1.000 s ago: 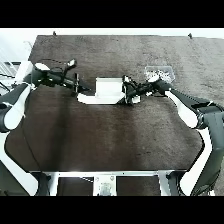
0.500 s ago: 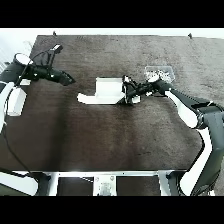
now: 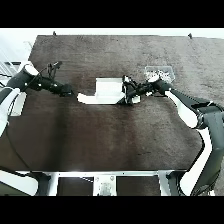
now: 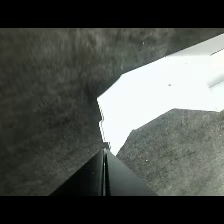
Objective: Fold the box and place the chain.
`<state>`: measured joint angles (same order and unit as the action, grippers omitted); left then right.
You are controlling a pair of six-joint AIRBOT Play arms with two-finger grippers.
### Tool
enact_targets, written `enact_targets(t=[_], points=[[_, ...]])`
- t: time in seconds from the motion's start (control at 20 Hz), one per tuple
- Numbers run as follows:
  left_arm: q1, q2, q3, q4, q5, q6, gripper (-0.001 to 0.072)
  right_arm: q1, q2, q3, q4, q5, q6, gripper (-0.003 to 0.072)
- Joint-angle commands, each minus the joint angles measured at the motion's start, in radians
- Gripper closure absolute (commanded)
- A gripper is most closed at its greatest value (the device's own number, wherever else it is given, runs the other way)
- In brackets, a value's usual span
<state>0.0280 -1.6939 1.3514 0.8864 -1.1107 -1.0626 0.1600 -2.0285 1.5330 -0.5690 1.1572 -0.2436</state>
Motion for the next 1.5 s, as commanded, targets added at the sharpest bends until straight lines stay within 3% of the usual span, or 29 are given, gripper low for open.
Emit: enact_targets(t=[0.0,0.3,0.65,1.0,1.05,1.1,1.45], points=[[0.001,-0.04,-0.006,-0.004,-0.001,-0.043,0.0694,0.001,0.0,0.0,0.0,0.0,0.0,0.0212],[-0.017,-0.103,-0.006,-0.02,0.001,-0.054,0.0693,0.001,0.0,0.0,0.0,0.0,0.0,0.0212],[-0.132,-0.131,-0.006,-0.178,0.075,0.008,0.0692,0.001,0.0,0.0,0.0,0.0,0.0,0.0211],[-0.145,-0.124,0.011,-0.318,0.061,0.07,0.0689,0.001,0.0,0.0,0.0,0.0,0.0,0.0211],[-0.145,-0.118,0.011,-0.319,0.06,0.071,0.0662,0.001,0.0,0.0,0.0,0.0,0.0,0.0211],[-0.145,-0.109,0.011,-0.319,0.06,0.074,0.0491,0.001,0.0,0.0,0.0,0.0,0.0,0.0212],[-0.147,-0.077,0.011,-0.33,0.027,0.075,0.047,0.001,0.0,0.0,0.0,0.0,0.0,0.0212]])
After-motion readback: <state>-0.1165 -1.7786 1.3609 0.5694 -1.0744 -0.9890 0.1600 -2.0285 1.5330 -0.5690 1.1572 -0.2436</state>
